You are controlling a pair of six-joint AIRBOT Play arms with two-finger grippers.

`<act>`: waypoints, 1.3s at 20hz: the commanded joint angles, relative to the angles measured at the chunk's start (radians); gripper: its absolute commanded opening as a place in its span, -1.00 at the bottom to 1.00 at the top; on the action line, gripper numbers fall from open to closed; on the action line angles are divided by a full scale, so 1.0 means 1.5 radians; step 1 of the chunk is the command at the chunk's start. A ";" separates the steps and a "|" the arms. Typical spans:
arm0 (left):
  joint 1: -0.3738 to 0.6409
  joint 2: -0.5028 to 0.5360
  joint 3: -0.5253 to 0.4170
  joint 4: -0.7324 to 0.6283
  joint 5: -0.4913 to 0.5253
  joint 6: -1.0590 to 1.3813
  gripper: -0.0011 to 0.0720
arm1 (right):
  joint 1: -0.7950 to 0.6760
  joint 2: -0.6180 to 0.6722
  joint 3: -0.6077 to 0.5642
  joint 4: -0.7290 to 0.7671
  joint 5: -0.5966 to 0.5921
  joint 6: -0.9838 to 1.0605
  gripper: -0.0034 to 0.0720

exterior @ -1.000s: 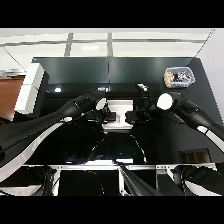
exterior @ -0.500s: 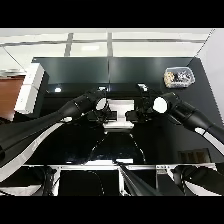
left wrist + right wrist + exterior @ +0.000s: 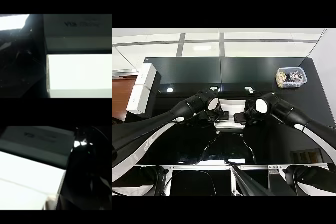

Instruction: Fold the box and place the chain.

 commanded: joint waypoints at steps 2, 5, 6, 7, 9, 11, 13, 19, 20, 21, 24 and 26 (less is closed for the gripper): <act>-0.001 0.000 0.001 -0.001 0.001 0.000 -0.88 | 0.011 -0.031 0.038 -0.031 0.055 0.061 -0.37; -0.001 0.000 0.001 -0.001 0.001 0.000 -0.88 | 0.022 -0.041 0.041 -0.030 0.062 0.082 -0.24; -0.001 0.000 0.001 -0.001 0.001 0.000 -0.88 | 0.023 -0.041 0.041 -0.031 0.062 0.087 0.00; -0.001 0.000 0.001 -0.001 0.001 0.000 -0.88 | 0.023 -0.041 0.041 -0.032 0.062 0.087 0.00; -0.001 0.000 0.001 -0.001 0.001 0.000 -0.88 | 0.023 -0.041 0.041 -0.035 0.062 0.087 -0.01; -0.001 0.000 0.001 -0.001 0.003 0.000 -0.88 | 0.023 -0.042 0.041 -0.058 0.066 0.096 -0.01; 0.000 0.000 0.001 -0.001 0.003 0.000 -0.88 | 0.023 -0.042 0.041 -0.072 0.069 0.117 -0.22; -0.001 0.000 0.001 -0.001 0.003 0.000 -0.88 | 0.028 -0.042 0.041 -0.072 0.046 0.117 -0.58; -0.001 0.000 0.001 -0.001 0.003 0.000 -0.88 | 0.028 -0.042 0.041 -0.072 0.047 0.117 -0.66; -0.001 0.000 0.001 -0.001 0.003 0.000 -0.88 | 0.028 -0.042 0.041 -0.072 0.048 0.119 -0.84; -0.001 0.000 0.001 -0.001 0.003 0.000 -0.88 | 0.028 -0.042 0.041 -0.072 0.065 0.120 -0.84; -0.001 0.000 0.001 -0.001 0.003 0.000 -0.88 | 0.029 -0.042 0.041 -0.069 0.068 0.120 -0.83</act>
